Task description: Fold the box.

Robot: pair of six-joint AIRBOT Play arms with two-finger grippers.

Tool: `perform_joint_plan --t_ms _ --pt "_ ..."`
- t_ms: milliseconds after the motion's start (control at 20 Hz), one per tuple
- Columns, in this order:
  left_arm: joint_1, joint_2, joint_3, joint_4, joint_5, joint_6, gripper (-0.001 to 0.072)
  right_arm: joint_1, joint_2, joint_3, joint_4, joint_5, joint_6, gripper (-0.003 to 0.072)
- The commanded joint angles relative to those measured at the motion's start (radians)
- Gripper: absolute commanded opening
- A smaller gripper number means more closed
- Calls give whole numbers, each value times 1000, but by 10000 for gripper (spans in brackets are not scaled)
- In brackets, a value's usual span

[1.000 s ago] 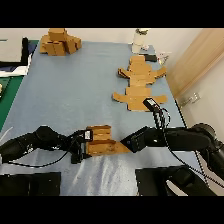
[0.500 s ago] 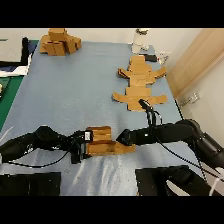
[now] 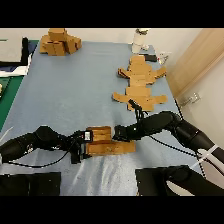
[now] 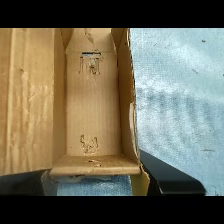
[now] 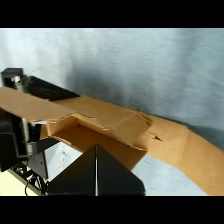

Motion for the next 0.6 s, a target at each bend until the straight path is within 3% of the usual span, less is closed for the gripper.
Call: perform_joint_plan --t_ms 0,150,550 --pt "-1 1 0 0 0 0 520 43 -32 47 43 39 -90 4" --pt "-1 1 0 0 -4 0 520 55 -112 87 45 109 -177 4" --pt "-1 1 0 0 -6 0 520 78 -362 138 32 115 -397 4"
